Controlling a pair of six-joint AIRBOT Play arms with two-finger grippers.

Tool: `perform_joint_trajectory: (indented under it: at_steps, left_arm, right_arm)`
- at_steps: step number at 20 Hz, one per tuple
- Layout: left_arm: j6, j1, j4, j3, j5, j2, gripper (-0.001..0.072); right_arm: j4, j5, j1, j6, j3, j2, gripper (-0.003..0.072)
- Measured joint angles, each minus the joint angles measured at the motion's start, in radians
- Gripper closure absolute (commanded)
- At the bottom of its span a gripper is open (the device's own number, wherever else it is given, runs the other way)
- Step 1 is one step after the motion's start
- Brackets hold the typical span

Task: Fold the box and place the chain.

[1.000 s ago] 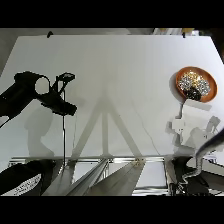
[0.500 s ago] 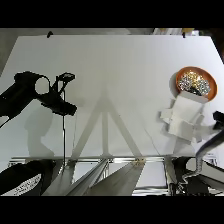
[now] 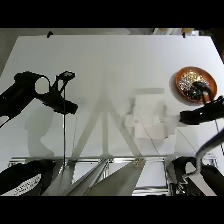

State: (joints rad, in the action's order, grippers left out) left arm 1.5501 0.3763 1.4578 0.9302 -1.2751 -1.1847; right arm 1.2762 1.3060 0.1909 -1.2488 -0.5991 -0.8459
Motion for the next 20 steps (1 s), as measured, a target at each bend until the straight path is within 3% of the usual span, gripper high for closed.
perform_joint_trajectory:
  at_steps: [2,3,5,8,10,16,18,19,20]
  left_arm:
    - [-0.121,-0.001,-0.093,0.000,0.035,-0.011,0.0198]
    - [-0.206,-0.001,-0.170,-0.002,0.049,-0.022,0.0192]
    - [-0.410,0.001,-0.384,-0.005,0.066,-0.058,0.0074]
    - [-0.683,0.011,-0.708,-0.008,0.085,-0.148,0.0064]
    - [-0.796,0.022,-0.845,-0.009,0.103,-0.217,0.0057]
    - [-0.965,0.086,-1.029,-0.010,0.159,-0.395,0.0062]
    - [-1.006,0.114,-1.077,-0.009,0.179,-0.439,0.0092]
    - [-1.033,0.128,-1.106,-0.010,0.185,-0.458,0.0194]
    - [-1.060,0.141,-1.133,-0.009,0.190,-0.472,0.0367]
  right_arm:
    - [-0.044,-0.031,-0.072,0.000,0.054,0.038,0.0672]
    - [-0.059,-0.046,-0.102,0.000,0.071,0.049,0.0672]
    - [-0.082,-0.074,-0.158,-0.004,0.093,0.064,0.0672]
    - [-0.116,-0.100,-0.207,-0.008,0.108,0.074,0.0672]
    - [-0.135,-0.110,-0.222,-0.008,0.112,0.077,0.0672]
    - [-0.155,-0.119,-0.237,-0.010,0.115,0.079,0.0672]
    - [-0.156,-0.121,-0.238,-0.010,0.116,0.079,0.0672]
    - [-0.157,-0.121,-0.238,-0.010,0.116,0.079,0.0672]
    - [-0.158,-0.122,-0.238,-0.010,0.116,0.079,0.0672]
